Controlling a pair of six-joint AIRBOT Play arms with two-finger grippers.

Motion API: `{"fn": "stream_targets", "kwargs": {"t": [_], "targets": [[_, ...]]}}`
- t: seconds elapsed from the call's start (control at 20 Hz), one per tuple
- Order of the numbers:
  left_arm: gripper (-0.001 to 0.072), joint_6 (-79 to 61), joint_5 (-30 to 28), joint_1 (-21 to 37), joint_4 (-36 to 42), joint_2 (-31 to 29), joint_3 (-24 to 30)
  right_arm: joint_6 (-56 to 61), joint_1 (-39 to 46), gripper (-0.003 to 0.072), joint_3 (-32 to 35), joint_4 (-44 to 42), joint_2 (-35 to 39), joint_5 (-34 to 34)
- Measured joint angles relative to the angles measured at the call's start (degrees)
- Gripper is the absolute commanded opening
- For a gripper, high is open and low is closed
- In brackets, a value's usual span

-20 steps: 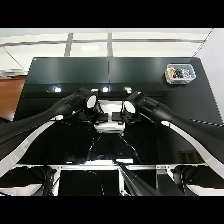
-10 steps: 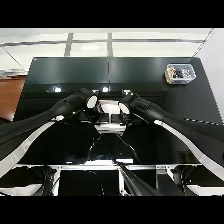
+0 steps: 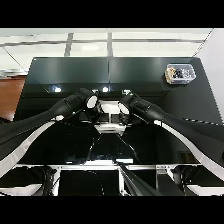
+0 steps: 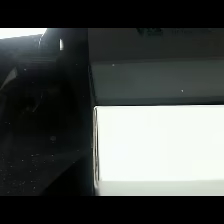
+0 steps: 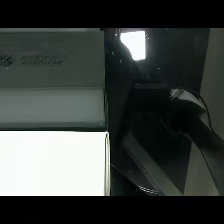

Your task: Fold the box and place the chain.

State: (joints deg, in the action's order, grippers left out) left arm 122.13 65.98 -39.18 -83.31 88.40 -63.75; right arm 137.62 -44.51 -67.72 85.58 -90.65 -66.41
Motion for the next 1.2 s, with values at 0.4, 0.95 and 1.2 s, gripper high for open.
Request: {"fn": "stream_targets", "kwargs": {"t": [0.4, 0.95, 1.2], "targets": [[0.0028, 0.0, 0.0, 0.0, 0.0, 0.0, 0.0, -9.2, 1.8, 0.0383, -2.9, 6.4, 10.3, -6.8], [0.0028, 0.0, 0.2, 0.0, 0.0, 0.0, 0.0, -15.0, 34.7, 0.0706, -6.3, 21.1, 8.1, 13.5], [0.0028, 0.0, 0.1, 0.0, 0.0, 0.0, 0.0, -11.7, 46.4, 0.0625, -22.5, 3.5, -6.1, 15.1]]}}
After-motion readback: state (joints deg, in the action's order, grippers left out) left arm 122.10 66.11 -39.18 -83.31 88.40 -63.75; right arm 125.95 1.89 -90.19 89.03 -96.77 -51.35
